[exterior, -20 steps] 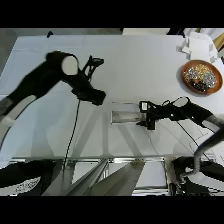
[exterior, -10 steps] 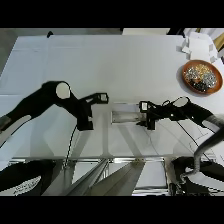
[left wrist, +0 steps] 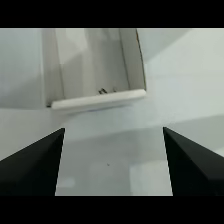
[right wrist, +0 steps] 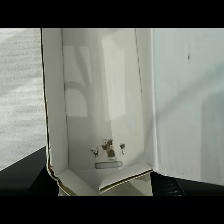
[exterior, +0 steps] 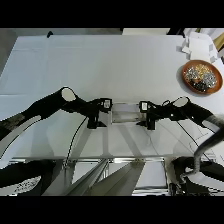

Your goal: Fold the box and place the chain.

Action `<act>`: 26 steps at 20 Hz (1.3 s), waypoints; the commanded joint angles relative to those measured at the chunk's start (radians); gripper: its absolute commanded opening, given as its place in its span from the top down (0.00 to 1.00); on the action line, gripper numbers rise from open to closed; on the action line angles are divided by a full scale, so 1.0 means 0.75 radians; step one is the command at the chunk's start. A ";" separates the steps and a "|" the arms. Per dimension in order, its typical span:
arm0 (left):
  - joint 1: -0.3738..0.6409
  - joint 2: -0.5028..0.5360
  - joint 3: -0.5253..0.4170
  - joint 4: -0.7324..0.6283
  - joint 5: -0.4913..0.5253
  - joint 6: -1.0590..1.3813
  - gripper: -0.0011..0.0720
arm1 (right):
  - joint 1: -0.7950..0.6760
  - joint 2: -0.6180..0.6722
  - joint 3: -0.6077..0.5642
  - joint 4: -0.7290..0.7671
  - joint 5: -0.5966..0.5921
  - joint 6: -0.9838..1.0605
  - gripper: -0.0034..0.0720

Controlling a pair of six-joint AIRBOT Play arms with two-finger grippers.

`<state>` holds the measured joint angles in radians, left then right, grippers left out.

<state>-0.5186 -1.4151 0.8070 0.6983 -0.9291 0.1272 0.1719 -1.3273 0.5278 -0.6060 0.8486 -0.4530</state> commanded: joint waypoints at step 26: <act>-0.112 -0.156 -0.004 -0.213 0.182 0.029 0.03 | -0.001 0.001 -0.001 0.001 0.001 0.000 0.43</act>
<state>-0.5980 -1.5291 0.8047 0.5468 -0.8078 0.1497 0.1719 -1.3273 0.5278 -0.6064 0.8490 -0.4534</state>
